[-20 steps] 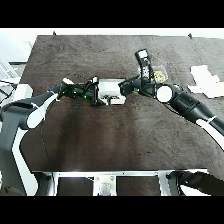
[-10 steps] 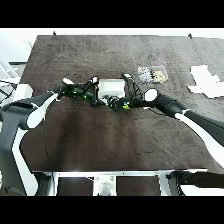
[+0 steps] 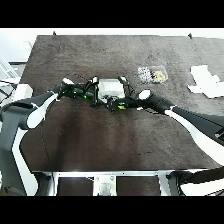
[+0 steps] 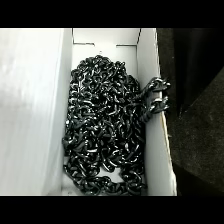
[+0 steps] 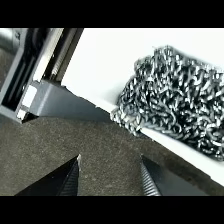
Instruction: Fold the box and place the chain.
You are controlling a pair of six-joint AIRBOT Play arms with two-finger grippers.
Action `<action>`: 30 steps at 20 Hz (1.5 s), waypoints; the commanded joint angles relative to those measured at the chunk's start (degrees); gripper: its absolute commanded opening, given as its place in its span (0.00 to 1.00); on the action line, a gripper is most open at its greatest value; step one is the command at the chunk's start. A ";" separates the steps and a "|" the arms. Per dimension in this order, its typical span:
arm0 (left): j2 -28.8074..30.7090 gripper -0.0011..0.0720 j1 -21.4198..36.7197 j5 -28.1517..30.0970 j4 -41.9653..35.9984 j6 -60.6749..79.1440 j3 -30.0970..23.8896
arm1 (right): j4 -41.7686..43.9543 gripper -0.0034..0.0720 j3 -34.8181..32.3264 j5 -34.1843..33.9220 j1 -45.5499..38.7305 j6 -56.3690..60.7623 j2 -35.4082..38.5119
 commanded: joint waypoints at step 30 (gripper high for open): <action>0.04 0.50 -0.02 0.02 0.00 0.00 0.02 | 0.39 0.21 8.37 0.00 -0.50 2.43 -5.88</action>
